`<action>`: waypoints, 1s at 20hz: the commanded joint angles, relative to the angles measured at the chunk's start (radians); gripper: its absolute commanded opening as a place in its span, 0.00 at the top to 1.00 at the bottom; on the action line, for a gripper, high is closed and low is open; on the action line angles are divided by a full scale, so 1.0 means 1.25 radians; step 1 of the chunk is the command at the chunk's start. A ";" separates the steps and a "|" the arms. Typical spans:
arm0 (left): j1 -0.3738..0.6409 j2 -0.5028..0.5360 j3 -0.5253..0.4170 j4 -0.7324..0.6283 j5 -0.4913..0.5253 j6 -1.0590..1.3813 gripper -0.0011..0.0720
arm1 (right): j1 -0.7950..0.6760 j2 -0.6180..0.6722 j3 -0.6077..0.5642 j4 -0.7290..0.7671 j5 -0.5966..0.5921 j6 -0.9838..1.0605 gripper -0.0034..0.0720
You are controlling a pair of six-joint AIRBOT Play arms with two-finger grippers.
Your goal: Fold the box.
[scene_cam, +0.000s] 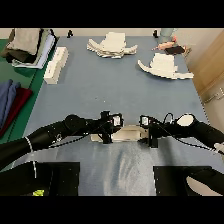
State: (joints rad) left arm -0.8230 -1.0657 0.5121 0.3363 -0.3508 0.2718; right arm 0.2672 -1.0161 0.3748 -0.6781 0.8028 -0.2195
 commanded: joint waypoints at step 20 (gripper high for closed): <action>0.000 0.000 0.000 0.000 -0.013 0.000 0.96 | 0.001 -0.001 0.000 0.002 0.000 0.001 0.25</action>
